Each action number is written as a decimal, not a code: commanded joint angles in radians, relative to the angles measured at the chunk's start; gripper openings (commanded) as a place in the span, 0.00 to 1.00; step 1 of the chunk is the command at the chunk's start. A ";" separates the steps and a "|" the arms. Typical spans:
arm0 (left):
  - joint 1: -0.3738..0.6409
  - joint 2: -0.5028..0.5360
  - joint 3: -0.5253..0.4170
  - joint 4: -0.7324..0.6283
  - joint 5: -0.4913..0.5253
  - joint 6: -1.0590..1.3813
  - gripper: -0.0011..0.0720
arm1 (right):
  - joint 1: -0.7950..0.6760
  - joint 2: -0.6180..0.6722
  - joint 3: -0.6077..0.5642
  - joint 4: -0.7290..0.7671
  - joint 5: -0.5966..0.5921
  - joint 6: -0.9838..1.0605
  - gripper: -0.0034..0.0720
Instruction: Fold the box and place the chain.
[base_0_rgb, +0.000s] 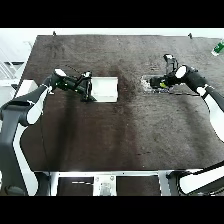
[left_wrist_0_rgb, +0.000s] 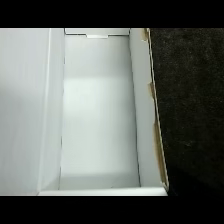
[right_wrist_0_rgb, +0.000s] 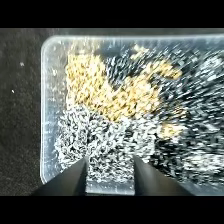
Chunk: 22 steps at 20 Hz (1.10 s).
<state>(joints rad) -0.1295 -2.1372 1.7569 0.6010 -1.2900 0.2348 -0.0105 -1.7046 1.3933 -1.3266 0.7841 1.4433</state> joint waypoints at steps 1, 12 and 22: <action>0.000 0.000 0.001 0.000 0.000 0.000 0.71 | 0.013 -0.046 0.014 0.018 0.013 -0.008 0.43; 0.000 0.000 0.001 0.000 0.000 0.000 0.71 | 0.015 0.074 0.059 0.017 0.018 -0.008 0.06; 0.000 0.000 0.000 0.000 0.000 0.000 0.71 | 0.035 0.248 0.060 0.034 0.052 -0.031 0.06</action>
<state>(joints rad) -0.1295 -2.1372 1.7569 0.6014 -1.2903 0.2348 0.0162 -1.4986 1.4517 -1.3075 0.8345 1.4204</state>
